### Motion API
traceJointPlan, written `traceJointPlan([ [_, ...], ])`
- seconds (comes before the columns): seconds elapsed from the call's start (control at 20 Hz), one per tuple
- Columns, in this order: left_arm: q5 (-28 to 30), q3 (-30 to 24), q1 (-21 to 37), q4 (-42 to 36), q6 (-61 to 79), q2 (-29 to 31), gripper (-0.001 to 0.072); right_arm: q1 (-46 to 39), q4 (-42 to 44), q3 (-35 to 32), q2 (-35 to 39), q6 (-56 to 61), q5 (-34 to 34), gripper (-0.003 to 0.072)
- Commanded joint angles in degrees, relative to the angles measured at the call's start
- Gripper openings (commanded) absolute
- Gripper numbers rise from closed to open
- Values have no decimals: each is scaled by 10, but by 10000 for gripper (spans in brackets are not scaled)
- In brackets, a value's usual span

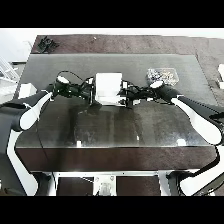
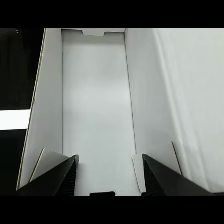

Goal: Fold the box and place the chain.

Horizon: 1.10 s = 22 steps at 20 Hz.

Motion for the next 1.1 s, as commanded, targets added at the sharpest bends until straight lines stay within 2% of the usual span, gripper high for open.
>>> traceJointPlan([
  [0.0, -1, 0, 0, 0, -1, 0, 539, -2, -2, 1, 0, -12, 4, 574],
  [0.2, -1, 0, 0, 0, -1, 0, 538, -2, -4, 1, 0, -12, 4, 606],
  [0.35, -1, 0, 0, 0, -1, 0, 538, -4, -6, 1, 0, -11, 4, 582],
  [0.4, -1, 0, 0, 0, -1, 0, 538, -6, -12, 1, 0, -10, 4, 508],
  [0.45, -1, 0, 0, 0, -1, 0, 538, -6, -35, 1, 0, -10, 4, 307],
  [0.6, -1, 0, 0, 0, -1, 0, 538, -6, -68, 1, 5, 38, 13, 123],
  [0.65, -1, 0, 0, 0, -1, 0, 538, -6, -80, 1, 7, 54, 13, 113],
  [0.75, -1, 0, 0, 0, -1, 0, 538, -11, -111, 1, 14, 90, 13, 3],
  [1.05, -1, 0, 0, 0, -1, 0, 538, -28, -205, 1, 54, 219, 18, 2],
])
